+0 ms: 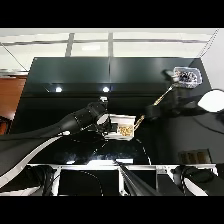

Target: Fold the box and place the chain.

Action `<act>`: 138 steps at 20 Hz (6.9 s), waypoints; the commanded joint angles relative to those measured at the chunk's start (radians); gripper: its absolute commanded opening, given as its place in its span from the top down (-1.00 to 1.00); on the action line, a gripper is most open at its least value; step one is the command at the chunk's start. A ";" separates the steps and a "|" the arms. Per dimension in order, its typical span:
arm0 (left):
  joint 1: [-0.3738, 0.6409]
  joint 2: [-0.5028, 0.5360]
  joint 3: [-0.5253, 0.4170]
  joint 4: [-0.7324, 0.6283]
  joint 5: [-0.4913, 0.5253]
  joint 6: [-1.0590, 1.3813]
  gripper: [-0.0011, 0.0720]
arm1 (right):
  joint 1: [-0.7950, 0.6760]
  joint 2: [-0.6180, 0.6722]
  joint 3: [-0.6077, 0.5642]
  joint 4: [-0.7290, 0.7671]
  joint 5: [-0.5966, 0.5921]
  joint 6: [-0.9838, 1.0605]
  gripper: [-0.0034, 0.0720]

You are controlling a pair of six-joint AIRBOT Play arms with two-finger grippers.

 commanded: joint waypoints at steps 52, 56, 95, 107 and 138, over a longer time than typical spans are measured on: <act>0.000 0.000 0.000 0.000 0.000 0.000 0.89 | 0.288 0.128 -0.100 0.232 -0.108 -0.095 0.88; 0.000 0.000 0.000 0.000 -0.001 0.000 0.89 | 0.325 0.022 -0.100 0.232 -0.148 -0.110 0.88; 0.000 0.000 0.000 -0.001 0.000 0.000 0.89 | 0.025 -0.220 0.014 0.309 0.299 -0.369 -0.17; 0.000 0.000 0.000 -0.003 -0.005 0.000 0.89 | -0.180 -0.035 -0.420 0.341 -0.164 -1.127 -1.00; 0.000 0.000 0.000 -0.003 0.005 0.000 0.89 | 0.118 -0.089 -0.478 0.291 -0.426 -1.640 -1.00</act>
